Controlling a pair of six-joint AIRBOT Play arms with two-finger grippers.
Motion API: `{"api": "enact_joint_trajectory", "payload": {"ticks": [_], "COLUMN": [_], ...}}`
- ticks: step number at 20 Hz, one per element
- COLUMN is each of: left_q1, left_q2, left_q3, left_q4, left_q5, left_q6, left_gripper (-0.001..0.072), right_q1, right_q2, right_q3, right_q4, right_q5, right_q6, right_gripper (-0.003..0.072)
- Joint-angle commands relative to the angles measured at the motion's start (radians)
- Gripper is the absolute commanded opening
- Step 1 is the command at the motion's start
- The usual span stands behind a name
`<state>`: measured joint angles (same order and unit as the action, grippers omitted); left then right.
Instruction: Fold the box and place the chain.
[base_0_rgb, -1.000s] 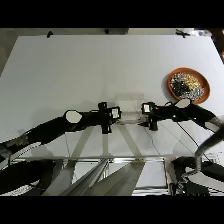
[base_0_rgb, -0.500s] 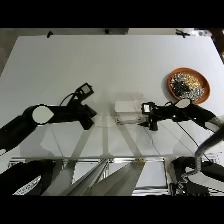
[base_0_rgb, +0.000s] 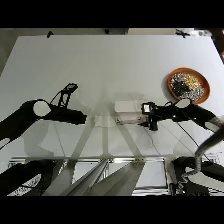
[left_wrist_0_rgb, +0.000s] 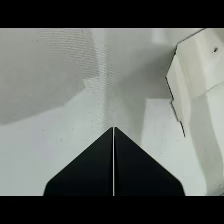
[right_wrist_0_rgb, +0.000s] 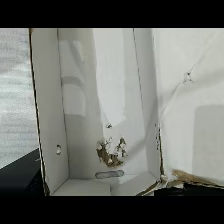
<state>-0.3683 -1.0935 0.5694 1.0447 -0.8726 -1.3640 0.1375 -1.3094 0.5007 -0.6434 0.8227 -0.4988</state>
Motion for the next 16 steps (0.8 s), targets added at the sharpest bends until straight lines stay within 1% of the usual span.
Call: {"api": "enact_joint_trajectory", "payload": {"ticks": [1, 7, 11, 16], "left_q1": [-0.006, -0.053, -0.064, -0.064], "left_q2": [-0.099, -0.120, -0.150, -0.153], "left_q3": [-0.001, -0.001, -0.001, -0.001], "left_q4": [-0.105, -0.178, -0.181, -0.181], "left_q5": [0.014, 0.084, 0.091, 0.091], "left_q6": [0.062, 0.109, 0.109, 0.113], "left_gripper": [0.0006, 0.0010, 0.0010, 0.0010], "right_q1": [0.000, 0.000, 0.000, 0.000], "right_q2": [0.000, 0.000, 0.000, 0.000], "right_q3": [0.000, 0.000, 0.000, 0.000], "right_q4": [0.000, 0.000, 0.000, 0.000], "right_q5": [0.000, 0.000, 0.000, 0.000], "right_q6": [0.000, 0.000, 0.000, 0.000], "right_gripper": [0.0398, 0.0398, 0.0398, 0.0398]}}
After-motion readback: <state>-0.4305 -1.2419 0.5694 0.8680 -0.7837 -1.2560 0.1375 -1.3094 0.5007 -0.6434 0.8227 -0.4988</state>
